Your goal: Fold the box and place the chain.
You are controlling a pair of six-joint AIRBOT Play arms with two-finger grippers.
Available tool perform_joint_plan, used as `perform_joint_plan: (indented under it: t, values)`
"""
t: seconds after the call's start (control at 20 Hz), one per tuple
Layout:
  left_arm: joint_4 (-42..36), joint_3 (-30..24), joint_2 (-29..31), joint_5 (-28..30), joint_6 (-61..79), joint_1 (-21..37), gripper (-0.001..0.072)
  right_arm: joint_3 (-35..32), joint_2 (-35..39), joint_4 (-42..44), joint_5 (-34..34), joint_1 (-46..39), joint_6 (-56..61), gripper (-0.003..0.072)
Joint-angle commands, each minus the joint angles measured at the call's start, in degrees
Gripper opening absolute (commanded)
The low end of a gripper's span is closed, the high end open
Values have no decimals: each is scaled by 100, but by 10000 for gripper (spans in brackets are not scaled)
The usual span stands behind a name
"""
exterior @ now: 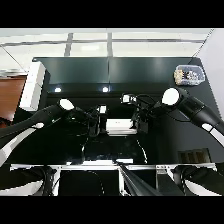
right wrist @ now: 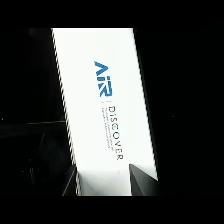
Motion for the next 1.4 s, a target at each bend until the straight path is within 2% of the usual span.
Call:
perform_joint_plan:
  t: [0.0,1.1,1.35]
  values:
    - [-7,0,-4,26,-4,-2,443,7,4,11,201,0,17,378]
    - [-7,0,-33,24,-4,-2,443,-57,-33,-155,24,-2,42,379]
    - [-9,0,-68,24,-4,0,443,247,319,-164,219,-111,846,379]
